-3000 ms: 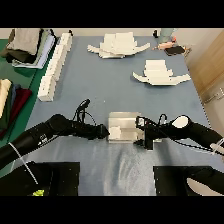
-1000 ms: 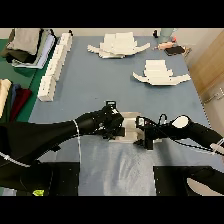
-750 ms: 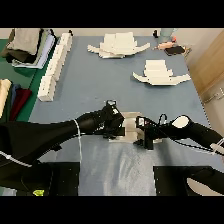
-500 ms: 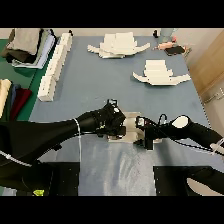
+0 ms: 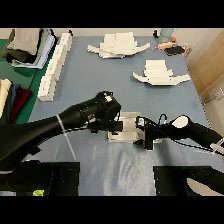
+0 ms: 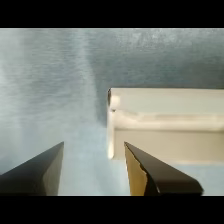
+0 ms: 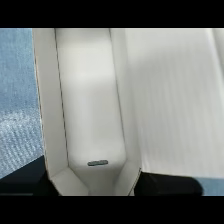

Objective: Fold the box.

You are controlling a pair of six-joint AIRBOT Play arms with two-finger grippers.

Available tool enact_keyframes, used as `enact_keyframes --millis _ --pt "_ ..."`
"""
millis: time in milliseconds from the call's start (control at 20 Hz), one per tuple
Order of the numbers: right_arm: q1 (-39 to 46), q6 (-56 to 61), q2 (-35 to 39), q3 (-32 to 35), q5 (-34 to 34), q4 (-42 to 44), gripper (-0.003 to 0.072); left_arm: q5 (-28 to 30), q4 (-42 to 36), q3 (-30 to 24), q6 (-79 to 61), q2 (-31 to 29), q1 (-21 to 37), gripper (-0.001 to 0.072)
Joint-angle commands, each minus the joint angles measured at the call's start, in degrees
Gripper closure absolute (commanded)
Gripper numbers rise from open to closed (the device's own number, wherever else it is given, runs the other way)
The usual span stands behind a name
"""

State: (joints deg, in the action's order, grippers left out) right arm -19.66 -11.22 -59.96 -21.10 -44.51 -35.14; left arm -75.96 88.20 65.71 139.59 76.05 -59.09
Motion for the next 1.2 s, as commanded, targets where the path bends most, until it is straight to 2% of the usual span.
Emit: enact_keyframes --millis 0,50,100,250,350,450,550,650,750,800,900,1050,1150 --pt "0.0 0.0 0.0 0.0 0.0 0.0 0.0148 -7.3 -0.6 0.7 -2.5 -6.5 1.9 0.0217" --pt "0.0 0.0 0.0 0.0 0.0 0.0 0.0147 -8.8 -0.5 0.6 -4.8 -8.0 2.6 0.0574" --pt "0.0 0.0 0.0 0.0 0.0 0.0 0.0147 -9.7 -0.3 0.6 -9.5 -9.1 3.2 0.0693" --pt "0.0 0.0 0.0 0.0 0.0 0.0 0.0148 -8.5 5.2 0.6 -18.8 -9.6 3.8 0.0694" --pt "0.0 0.0 0.0 0.0 0.0 0.0 0.0148 -3.4 9.6 0.5 -23.6 -9.5 3.8 0.0694" --pt "0.0 0.0 0.0 0.0 0.0 0.0 0.0148 -0.2 9.1 0.5 -36.3 -9.6 4.3 0.0695" --pt "0.0 0.0 0.0 0.0 0.0 0.0 0.0147 2.3 3.3 -2.1 -52.0 -11.6 9.8 0.0697" --pt "0.0 0.0 0.0 0.0 0.0 0.0 0.0148 5.2 -7.7 -8.7 -77.1 -15.8 17.9 0.0697" --pt "0.0 0.0 0.0 0.0 0.0 0.0 0.0147 10.6 -17.4 -16.1 -95.8 -19.7 25.6 0.0693" --pt "0.0 0.0 0.0 0.0 0.0 0.0 0.0148 12.9 -20.9 -19.4 -104.3 -21.1 28.6 0.0681" --pt "0.0 0.0 0.0 0.0 0.0 0.0 0.0148 19.7 -26.6 -24.6 -112.8 -21.6 32.3 0.0014" --pt "0.0 0.0 0.0 0.0 0.0 0.0 0.0147 27.2 -39.4 -31.2 -128.6 -20.2 34.2 0.0015" --pt "0.0 0.0 0.0 0.0 0.0 0.0 0.0148 27.7 -47.0 -34.2 -142.0 -18.6 33.2 0.0016"
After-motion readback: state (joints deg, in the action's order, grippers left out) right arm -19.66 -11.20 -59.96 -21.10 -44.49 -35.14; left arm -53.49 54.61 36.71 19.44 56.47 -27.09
